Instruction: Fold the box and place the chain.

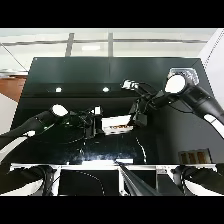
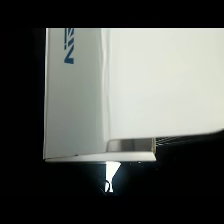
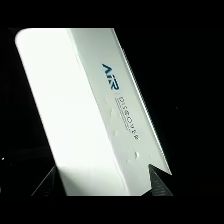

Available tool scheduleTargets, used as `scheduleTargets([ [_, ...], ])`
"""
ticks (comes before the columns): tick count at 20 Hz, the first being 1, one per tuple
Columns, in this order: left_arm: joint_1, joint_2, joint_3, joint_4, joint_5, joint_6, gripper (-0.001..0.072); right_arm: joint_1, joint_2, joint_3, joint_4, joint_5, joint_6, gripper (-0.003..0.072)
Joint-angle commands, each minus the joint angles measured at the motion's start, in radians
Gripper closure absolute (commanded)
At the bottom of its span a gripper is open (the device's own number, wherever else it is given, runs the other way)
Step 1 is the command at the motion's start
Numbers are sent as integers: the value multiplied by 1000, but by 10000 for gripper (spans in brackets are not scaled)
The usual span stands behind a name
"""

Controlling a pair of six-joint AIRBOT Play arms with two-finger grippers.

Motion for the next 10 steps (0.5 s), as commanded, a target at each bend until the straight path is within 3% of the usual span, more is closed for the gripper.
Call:
scheduleTargets([
  [1,0,-1,1,0,0,0,246,0,-63,3,-16,-16,4,-8],
  [10,0,-1,1,0,0,0,246,1,-47,24,-12,26,2,-9],
])
